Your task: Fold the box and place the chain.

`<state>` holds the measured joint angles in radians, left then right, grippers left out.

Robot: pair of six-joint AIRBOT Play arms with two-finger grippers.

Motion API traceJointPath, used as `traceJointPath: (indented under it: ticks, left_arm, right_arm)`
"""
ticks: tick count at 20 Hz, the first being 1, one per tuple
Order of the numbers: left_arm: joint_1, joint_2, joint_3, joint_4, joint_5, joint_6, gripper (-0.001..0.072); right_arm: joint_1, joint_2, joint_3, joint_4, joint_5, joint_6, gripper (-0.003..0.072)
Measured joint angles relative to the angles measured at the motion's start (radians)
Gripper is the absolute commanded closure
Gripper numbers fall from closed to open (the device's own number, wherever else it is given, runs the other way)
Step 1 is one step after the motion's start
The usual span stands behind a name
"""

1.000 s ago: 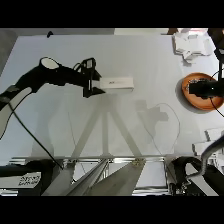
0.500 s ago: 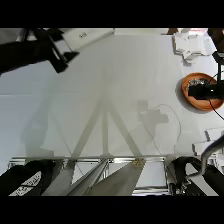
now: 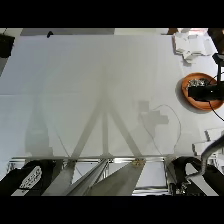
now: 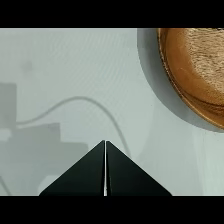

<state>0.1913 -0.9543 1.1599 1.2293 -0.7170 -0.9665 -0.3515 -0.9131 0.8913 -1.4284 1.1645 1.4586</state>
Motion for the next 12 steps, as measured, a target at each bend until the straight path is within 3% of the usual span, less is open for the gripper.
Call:
traceJointPath:
  ticks: [12]
  left_arm:
    - [0.055,-0.5,-0.055,-0.158,0.165,-0.032,0.0706]
  right_arm:
    - [0.0,0.0,0.0,0.0,-0.076,0.0,0.0671]
